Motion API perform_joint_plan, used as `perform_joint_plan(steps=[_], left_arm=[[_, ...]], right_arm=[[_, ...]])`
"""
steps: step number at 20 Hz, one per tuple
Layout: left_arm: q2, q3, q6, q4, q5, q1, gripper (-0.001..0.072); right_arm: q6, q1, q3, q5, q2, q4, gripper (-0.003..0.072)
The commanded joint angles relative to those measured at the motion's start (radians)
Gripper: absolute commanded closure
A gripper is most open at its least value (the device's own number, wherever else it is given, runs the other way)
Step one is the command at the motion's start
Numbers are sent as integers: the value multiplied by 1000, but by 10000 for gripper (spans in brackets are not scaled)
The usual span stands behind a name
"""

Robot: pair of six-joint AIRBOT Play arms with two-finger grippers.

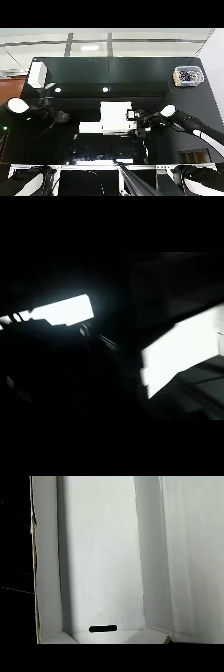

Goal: Fold the box and place the chain.

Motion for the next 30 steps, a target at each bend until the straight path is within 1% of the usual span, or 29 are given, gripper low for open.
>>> perform_joint_plan(steps=[1, 2, 3, 5, 6, 9, 11, 14, 17, 21, 23, 24, 25, 26, 27, 28, 29, 30], left_arm=[[-68, -85, -110, -253, -175, 286, 682], [-106, -114, -52, -365, -196, 337, 683], [-145, -132, -18, -409, -204, 364, 683], [-202, -137, -3, -388, -188, 343, 684], [-220, -137, -2, -393, -172, 312, 684], [-248, -136, -4, -397, -81, 167, 684], [-284, -128, -2, -404, -58, 82, 683], [-346, -98, 96, -467, -102, 14, 683], [-379, -66, 261, -587, -190, 14, 683], [-379, -39, 291, -592, -206, 1, 683], [-380, -34, 309, -588, -217, -35, 683], [-380, -31, 309, -598, -205, -57, 677], [-380, -26, 309, -608, -186, -74, 653], [-380, -19, 310, -611, -172, -90, 602], [-380, -9, 311, -606, -170, -106, 592], [-380, 2, 311, -606, -180, -118, 451], [-380, 14, 316, -606, -193, -128, 153], [-380, 27, 315, -606, -203, -134, 3]], right_arm=[[0, 0, 1, 0, -1, 0, 525], [0, 0, 1, 0, -1, 0, 525], [0, 0, 1, 0, -1, 0, 525], [0, 0, 1, 0, -1, 0, 525], [0, 0, 1, 0, -1, 0, 525], [0, 0, 1, 0, -1, 0, 525], [0, 0, 1, 0, -1, 0, 525], [0, 0, 1, 0, -1, 0, 525], [0, 0, 1, 0, -1, 0, 525], [0, 0, 1, 0, -1, 0, 524], [0, 0, 1, 0, -1, 0, 525], [0, 0, 1, 0, -1, 0, 525], [0, 0, 1, 0, -1, 0, 525], [0, 0, 1, 0, -1, 0, 525], [0, 0, 1, 0, -1, 0, 525], [0, 0, 1, 0, -1, 0, 525], [0, 0, 1, 0, -1, 0, 525], [0, 0, 1, 0, -1, 0, 525]])
